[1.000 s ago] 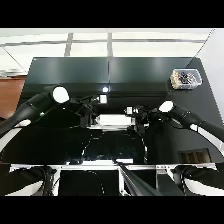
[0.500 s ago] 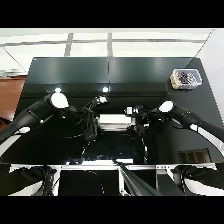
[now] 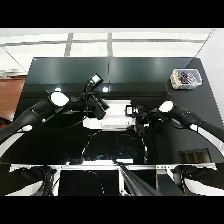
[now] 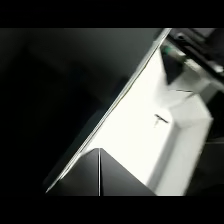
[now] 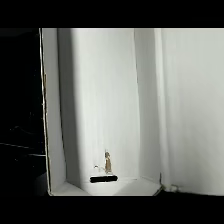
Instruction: Fold the box and place the chain.
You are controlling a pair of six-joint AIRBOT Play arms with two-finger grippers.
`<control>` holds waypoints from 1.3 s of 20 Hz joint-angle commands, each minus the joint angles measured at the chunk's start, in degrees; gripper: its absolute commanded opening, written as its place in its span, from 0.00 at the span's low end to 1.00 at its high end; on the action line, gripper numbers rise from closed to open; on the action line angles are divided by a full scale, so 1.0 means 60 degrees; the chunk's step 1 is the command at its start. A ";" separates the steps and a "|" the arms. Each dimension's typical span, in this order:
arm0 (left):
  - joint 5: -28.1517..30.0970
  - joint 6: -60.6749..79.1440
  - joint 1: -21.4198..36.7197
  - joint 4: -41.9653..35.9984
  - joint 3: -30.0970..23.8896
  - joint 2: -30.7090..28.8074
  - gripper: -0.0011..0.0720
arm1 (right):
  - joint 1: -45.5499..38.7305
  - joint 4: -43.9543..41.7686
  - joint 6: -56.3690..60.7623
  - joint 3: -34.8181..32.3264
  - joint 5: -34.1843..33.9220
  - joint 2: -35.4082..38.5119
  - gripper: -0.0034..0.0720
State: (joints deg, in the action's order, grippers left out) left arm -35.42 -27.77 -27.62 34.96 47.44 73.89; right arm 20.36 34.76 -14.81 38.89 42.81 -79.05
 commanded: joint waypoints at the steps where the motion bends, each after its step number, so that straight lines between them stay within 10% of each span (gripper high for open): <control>1: 0.0594 0.0058 0.0047 0.0463 0.0106 0.0470 0.05 | 0.0004 0.0000 -0.0004 0.0004 0.0004 -0.0004 0.35; 12: -0.1239 -0.0659 0.0051 0.0805 0.0663 0.1851 0.05 | 0.0004 -0.0004 -0.0004 0.0004 0.0004 -0.0004 0.35; 19: -0.2095 -0.3716 0.0506 0.5592 0.1078 -0.0568 0.05 | 0.0004 -0.0004 -0.0004 0.0004 0.0004 -0.0004 0.35; 25: -0.3406 0.1588 0.2131 0.0441 -0.1625 -0.2022 0.06 | 0.0004 0.0000 -0.0004 0.0004 0.0004 -0.0004 0.35; 26: -0.3570 0.2772 0.2014 0.0164 -0.1843 -0.2022 0.22 | 0.0004 0.0000 -0.0004 0.0004 0.0004 -0.0004 0.35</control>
State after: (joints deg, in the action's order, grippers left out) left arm -51.70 -31.48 -17.28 48.34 41.82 63.96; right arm 20.40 34.76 -14.83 38.89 42.83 -79.05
